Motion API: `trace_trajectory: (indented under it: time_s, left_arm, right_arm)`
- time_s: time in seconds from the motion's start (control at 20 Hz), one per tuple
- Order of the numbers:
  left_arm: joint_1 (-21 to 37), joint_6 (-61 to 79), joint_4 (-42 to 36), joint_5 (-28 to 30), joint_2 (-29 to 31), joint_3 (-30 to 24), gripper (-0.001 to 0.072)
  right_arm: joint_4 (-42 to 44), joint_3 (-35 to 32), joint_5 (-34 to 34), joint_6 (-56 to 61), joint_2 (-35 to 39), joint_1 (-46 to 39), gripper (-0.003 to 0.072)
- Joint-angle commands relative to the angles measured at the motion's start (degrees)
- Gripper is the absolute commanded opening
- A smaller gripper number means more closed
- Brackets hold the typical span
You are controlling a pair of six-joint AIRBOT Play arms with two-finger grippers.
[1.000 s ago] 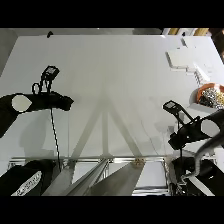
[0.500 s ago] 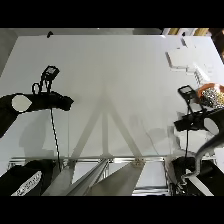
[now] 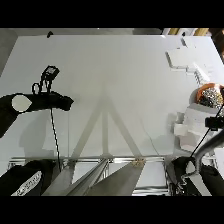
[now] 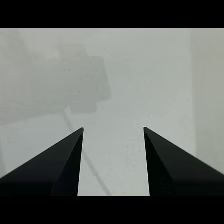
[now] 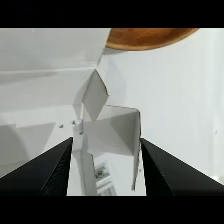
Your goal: Fold the box and place the chain.
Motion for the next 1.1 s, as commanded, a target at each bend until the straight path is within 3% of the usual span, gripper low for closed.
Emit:
trace_trajectory:
  time_s: [0.0,0.6,1.05]
  left_arm:
    - [0.0,0.0,0.0,0.0,0.0,0.0,0.0416]
    - [0.0,0.0,0.0,0.0,0.0,0.0,0.0416]
    - [0.0,0.0,0.0,0.0,0.0,0.0,0.0416]
  right_arm:
    - [-0.1,0.1,-0.3,-0.3,-2.8,-5.3,0.0478]
    - [-0.6,-0.2,1.2,1.0,-5.4,-9.3,0.0479]
    - [-1.0,-0.2,3.0,1.1,-12.6,-9.7,0.0465]
